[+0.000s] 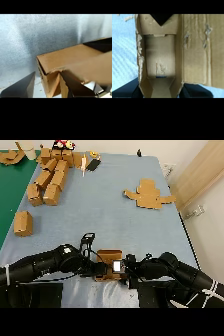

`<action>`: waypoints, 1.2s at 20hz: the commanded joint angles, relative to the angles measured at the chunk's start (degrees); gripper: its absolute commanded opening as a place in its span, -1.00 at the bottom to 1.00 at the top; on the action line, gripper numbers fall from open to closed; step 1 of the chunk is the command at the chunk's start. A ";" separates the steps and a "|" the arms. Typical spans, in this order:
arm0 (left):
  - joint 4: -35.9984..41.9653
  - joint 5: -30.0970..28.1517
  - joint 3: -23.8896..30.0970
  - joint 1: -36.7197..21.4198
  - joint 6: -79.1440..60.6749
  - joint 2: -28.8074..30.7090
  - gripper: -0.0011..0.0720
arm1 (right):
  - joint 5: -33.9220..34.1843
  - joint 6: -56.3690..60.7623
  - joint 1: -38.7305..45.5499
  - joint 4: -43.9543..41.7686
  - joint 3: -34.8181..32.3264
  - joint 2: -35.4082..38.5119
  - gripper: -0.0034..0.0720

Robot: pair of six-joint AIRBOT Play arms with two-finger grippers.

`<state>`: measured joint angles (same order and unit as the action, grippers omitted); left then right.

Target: Fold the box.

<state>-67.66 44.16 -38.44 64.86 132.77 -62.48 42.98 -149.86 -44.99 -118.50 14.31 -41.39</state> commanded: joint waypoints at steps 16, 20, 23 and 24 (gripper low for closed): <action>-14.25 16.52 -15.67 7.17 15.17 -15.21 0.21 | 0.00 0.02 -0.02 -0.04 0.02 0.02 0.31; -14.25 16.50 -16.94 7.32 15.43 -16.90 0.16 | 0.02 0.02 -0.02 -0.04 0.02 0.02 0.31; -14.01 16.41 -16.98 7.32 15.87 -16.94 0.13 | 0.00 0.02 -0.02 -0.04 0.02 0.02 0.31; -13.31 16.46 -16.98 7.32 16.06 -16.94 -0.04 | 0.00 0.02 -0.02 -0.04 0.02 0.02 0.31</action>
